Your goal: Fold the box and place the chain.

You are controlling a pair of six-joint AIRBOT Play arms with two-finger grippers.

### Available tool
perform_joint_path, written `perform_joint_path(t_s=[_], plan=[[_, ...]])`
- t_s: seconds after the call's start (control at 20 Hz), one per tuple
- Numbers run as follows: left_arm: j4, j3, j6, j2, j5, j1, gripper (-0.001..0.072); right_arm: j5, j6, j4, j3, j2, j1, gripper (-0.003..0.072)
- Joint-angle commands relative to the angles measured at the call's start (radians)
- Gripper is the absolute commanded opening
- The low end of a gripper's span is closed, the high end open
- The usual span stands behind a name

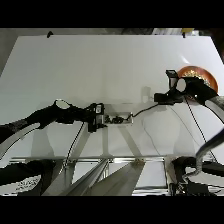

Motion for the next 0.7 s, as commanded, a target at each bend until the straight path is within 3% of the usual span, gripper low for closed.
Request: perform_joint_path(t_s=[0.0, 0.1, 0.35, 0.65], plan=[[0.0, 0.0, 0.0, 0.0, 0.0, 0.0, 0.0311, -0.005, -0.01, -0.002, 0.0, -0.01, -0.001, 0.0115], [0.0, 0.0, 0.0, 0.0, 0.0, 0.0, 0.0311, 0.012, -0.05, -0.001, 0.0, -0.009, -0.001, 0.0016], [0.0, 0.0, 0.0, 0.0, 0.0, 0.0, 0.0311, 0.092, -0.143, -0.001, 0.0, 0.074, 0.0, 0.0015], [0.0, 0.0, 0.0, 0.0, 0.0, 0.0, 0.0311, 0.224, -0.212, 0.055, 0.0, 0.377, 0.014, 0.0014]])
